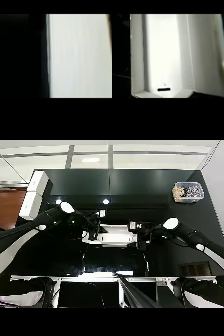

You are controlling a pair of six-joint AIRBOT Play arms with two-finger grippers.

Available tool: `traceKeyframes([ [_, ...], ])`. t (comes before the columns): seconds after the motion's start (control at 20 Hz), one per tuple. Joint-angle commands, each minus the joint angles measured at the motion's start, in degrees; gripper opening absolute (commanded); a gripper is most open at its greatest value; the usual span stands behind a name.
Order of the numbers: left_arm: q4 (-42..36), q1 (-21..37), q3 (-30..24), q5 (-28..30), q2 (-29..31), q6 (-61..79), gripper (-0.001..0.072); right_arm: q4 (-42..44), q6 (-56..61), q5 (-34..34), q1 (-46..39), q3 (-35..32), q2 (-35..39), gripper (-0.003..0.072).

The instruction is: Fold the box and place the chain.

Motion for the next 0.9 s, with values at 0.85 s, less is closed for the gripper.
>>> traceKeyframes([
  [0.85,-0.1,0.0,0.0,0.2,0.0,-0.1,0.0030,-3.0,2.8,-3.8,2.3,0.0,-1.1,0.0627],
])
